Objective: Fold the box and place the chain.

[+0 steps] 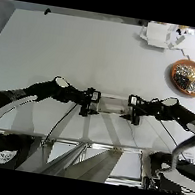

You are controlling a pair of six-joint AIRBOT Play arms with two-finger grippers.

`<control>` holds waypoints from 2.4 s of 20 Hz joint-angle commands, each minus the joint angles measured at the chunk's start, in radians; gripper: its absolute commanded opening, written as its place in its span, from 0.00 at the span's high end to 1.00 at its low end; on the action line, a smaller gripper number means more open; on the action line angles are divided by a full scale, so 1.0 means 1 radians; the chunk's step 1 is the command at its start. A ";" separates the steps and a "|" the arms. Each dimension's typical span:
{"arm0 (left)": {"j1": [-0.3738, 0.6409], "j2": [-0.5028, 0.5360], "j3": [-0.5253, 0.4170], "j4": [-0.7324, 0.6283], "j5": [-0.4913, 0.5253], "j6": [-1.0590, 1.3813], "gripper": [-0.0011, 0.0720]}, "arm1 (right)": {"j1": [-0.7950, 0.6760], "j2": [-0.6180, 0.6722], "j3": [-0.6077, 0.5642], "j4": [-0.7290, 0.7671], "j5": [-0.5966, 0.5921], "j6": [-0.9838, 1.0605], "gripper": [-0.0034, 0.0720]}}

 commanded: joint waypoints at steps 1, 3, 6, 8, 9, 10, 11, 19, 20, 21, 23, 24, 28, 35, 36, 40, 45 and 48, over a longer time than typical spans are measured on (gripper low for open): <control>0.000 0.000 0.001 0.000 0.007 0.000 0.84 | 0.000 0.001 0.000 0.000 0.000 0.000 0.41; 0.000 -0.001 0.001 0.000 0.007 0.000 0.84 | 0.000 0.001 0.000 0.000 0.000 0.000 0.41; 0.000 -0.001 0.001 0.000 0.007 0.000 0.84 | 0.000 0.001 0.000 0.001 0.000 0.000 0.41; 0.000 0.000 0.001 0.000 0.007 0.000 0.84 | 0.000 0.001 0.000 0.001 0.000 0.000 0.41; 0.000 -0.001 0.001 0.000 0.007 0.000 0.84 | 0.000 0.000 0.000 0.001 -0.001 0.000 0.41; 0.000 0.000 0.001 0.000 0.007 0.000 0.84 | 0.000 0.000 0.000 0.002 -0.005 -0.001 0.42; 0.000 0.000 0.001 0.000 0.007 0.000 0.84 | 0.000 0.001 0.000 0.001 -0.005 0.000 0.42; 0.000 0.000 0.001 0.000 0.007 0.000 0.84 | 0.000 0.001 0.000 0.005 -0.017 0.007 0.02; 0.000 0.000 0.001 0.000 0.007 0.000 0.84 | 0.000 0.003 0.000 0.000 -0.013 0.027 0.03; 0.000 0.000 0.001 0.000 0.007 0.000 0.84 | 0.000 0.008 0.000 -0.007 -0.003 0.047 0.03; 0.000 0.000 0.001 0.000 0.006 0.000 0.84 | -0.001 0.039 0.000 -0.045 0.005 0.092 0.03; 0.000 0.000 0.001 0.000 0.007 0.000 0.84 | -0.001 0.065 0.000 -0.077 0.004 0.119 0.03; 0.000 0.000 0.001 0.000 0.007 0.000 0.84 | -0.001 0.184 0.000 -0.264 0.004 0.288 0.03; 0.000 0.000 0.001 0.000 0.007 0.000 0.84 | 0.000 0.402 0.000 -0.486 0.038 0.543 0.06; 0.000 0.000 0.001 0.000 0.007 0.000 0.84 | 0.000 0.439 0.000 -0.474 0.040 0.558 0.09; 0.000 0.000 0.001 0.000 0.007 0.000 0.84 | 0.000 0.520 0.000 -0.212 0.064 0.558 0.42; 0.000 0.000 0.001 0.000 0.007 0.000 0.84 | 0.001 0.486 0.000 -0.014 0.090 0.523 0.93; 0.000 0.000 0.001 0.000 0.007 0.000 0.84 | 0.001 0.389 0.000 0.031 -0.045 0.525 0.93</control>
